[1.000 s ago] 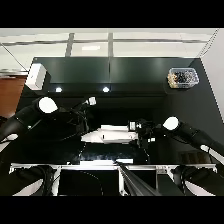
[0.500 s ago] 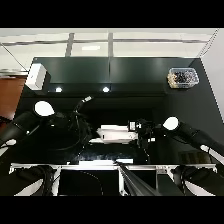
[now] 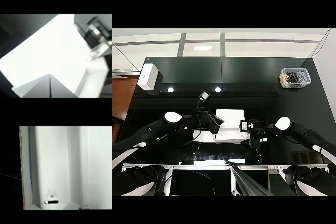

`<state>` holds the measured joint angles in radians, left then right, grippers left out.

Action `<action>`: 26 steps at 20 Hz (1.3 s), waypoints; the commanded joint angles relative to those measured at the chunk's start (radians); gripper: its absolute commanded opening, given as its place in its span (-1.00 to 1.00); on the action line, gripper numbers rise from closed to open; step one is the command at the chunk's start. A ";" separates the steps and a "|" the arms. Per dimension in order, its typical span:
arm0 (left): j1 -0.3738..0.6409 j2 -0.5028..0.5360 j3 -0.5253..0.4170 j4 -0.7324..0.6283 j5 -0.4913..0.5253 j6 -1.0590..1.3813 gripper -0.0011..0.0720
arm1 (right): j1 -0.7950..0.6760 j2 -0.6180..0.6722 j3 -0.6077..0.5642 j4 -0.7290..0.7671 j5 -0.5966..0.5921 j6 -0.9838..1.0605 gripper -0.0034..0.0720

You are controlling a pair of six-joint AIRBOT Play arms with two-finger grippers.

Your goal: Fold the box and place the chain.

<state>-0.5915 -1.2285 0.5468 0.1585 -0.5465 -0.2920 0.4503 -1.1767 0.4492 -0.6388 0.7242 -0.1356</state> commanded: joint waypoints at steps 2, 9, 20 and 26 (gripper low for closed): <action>-0.009 -0.058 -0.002 0.097 -0.059 0.037 -0.91 | 0.000 0.000 0.000 0.000 -0.001 0.000 0.17; 0.188 0.072 0.073 0.262 -0.195 0.015 -0.91 | 0.000 0.000 0.000 0.000 -0.001 0.000 0.17; 0.263 0.227 -0.027 0.652 -0.440 0.201 0.96 | 0.000 0.000 0.000 0.001 -0.001 0.000 0.17; 0.064 0.120 -0.062 0.603 -0.111 0.292 0.95 | 0.000 0.000 0.000 0.002 -0.003 0.000 0.17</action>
